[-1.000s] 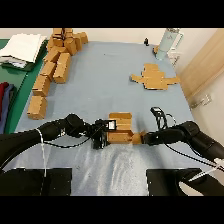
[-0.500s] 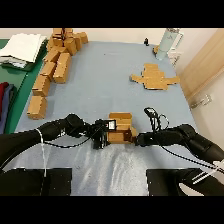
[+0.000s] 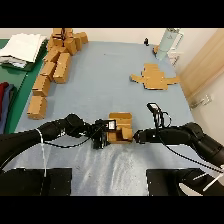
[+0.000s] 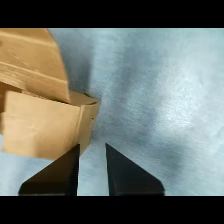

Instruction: Fold the box.

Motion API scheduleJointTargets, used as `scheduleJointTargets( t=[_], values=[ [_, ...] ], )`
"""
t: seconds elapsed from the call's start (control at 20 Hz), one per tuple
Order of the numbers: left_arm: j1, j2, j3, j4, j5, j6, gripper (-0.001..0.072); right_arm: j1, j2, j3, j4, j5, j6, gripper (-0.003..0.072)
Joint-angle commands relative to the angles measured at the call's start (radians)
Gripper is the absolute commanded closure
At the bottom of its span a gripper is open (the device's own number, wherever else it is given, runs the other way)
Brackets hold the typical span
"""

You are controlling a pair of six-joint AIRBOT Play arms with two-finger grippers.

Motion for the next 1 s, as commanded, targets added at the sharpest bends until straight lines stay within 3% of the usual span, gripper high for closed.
scheduleJointTargets(
  t=[0.0, 0.1, 0.25, 0.35, 0.6, 0.75, 0.95],
  values=[
    [0.0, 0.0, 0.001, 0.0, 0.0, 0.0, 0.0186, 0.001, 0.013, 0.023, 0.008, -0.003, 0.015, 0.0433],
    [0.0, 0.0, 0.001, 0.0, 0.0, 0.0, 0.0186, 0.001, 0.01, 0.023, 0.013, -0.003, 0.015, 0.0324],
    [0.0, 0.0, 0.001, 0.0, 0.0, 0.0, 0.0186, 0.001, -0.027, 0.023, 0.026, 0.0, 0.014, 0.032],
    [0.0, 0.0, 0.001, 0.0, 0.0, 0.0, 0.0186, 0.001, -0.077, 0.024, 0.06, 0.002, 0.014, 0.0225],
    [0.0, 0.0, 0.001, 0.0, 0.0, 0.001, 0.0186, 0.061, -0.17, 0.102, -0.006, -0.007, 0.073, 0.0225],
    [0.0, 0.0, 0.001, 0.0, 0.0, 0.0, 0.0186, 0.16, -0.235, 0.181, -0.175, -0.064, 0.279, 0.0225],
    [0.0, 0.0, 0.001, 0.0, 0.0, 0.0, 0.0186, 0.296, -0.363, 0.314, -0.408, -0.232, 0.554, 0.0225]
  ],
)
